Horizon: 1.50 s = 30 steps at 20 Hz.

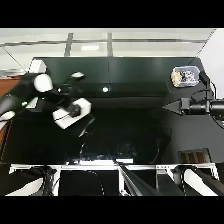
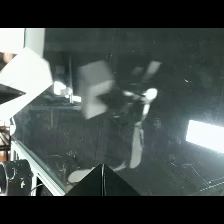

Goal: Fold the box and place the chain.

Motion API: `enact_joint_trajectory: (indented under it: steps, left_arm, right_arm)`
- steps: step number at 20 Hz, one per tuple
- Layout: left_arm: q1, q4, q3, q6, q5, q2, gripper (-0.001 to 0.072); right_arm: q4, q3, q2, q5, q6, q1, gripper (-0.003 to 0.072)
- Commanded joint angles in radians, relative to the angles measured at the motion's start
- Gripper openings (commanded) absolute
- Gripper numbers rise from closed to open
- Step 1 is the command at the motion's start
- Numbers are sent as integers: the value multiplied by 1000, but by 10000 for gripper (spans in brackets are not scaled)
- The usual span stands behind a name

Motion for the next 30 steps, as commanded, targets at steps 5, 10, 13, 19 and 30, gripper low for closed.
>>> enact_joint_trajectory:
  steps: [5,10,13,19,30]
  left_arm:
    - [644,128,-319,-42,-3,202,348]
    - [916,-38,-308,127,119,199,349]
    - [925,-69,-291,249,241,198,349]
    - [925,-68,-235,346,356,191,348]
    - [924,-228,-235,457,392,58,349]
  right_arm:
    - [-1,0,0,-2,0,4,14]
    - [0,0,0,-32,0,26,14]
    - [-1,0,0,-51,7,30,14]
    - [0,0,0,-72,39,34,14]
    - [-1,0,0,-92,110,36,14]
